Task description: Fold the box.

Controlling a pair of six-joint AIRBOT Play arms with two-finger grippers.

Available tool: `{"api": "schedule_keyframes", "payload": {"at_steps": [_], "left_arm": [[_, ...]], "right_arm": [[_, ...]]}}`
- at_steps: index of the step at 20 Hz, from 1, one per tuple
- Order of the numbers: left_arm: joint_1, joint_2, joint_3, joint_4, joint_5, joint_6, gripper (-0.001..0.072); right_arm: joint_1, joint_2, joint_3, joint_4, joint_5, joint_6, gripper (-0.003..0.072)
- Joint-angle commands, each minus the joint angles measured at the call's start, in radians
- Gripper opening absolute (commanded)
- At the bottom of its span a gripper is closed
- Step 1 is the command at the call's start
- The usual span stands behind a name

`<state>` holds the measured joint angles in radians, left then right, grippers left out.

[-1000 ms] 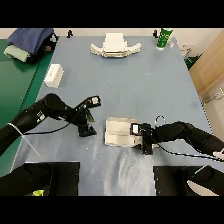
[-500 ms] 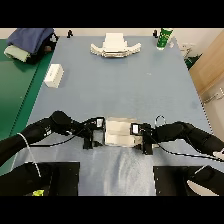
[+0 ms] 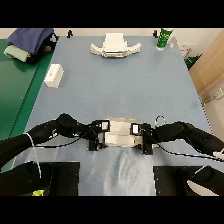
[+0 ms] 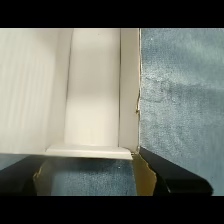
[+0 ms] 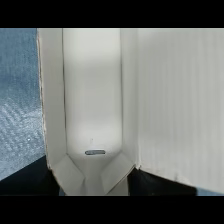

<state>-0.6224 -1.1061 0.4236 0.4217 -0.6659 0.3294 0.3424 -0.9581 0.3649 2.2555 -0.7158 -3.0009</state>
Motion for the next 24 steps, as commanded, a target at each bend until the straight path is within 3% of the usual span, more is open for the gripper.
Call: {"api": "schedule_keyframes", "payload": {"at_steps": [1, 24], "left_arm": [[-0.027, -0.010, 0.001, -0.017, 0.001, 0.003, 0.0674], [-0.045, -0.010, -0.009, 0.016, 0.046, -0.115, 0.0673]], "right_arm": [[0.000, 0.000, 0.000, 0.000, 0.000, 0.000, 0.0507], [0.000, 0.000, 0.000, 0.000, 0.000, 0.000, 0.0507]]}}
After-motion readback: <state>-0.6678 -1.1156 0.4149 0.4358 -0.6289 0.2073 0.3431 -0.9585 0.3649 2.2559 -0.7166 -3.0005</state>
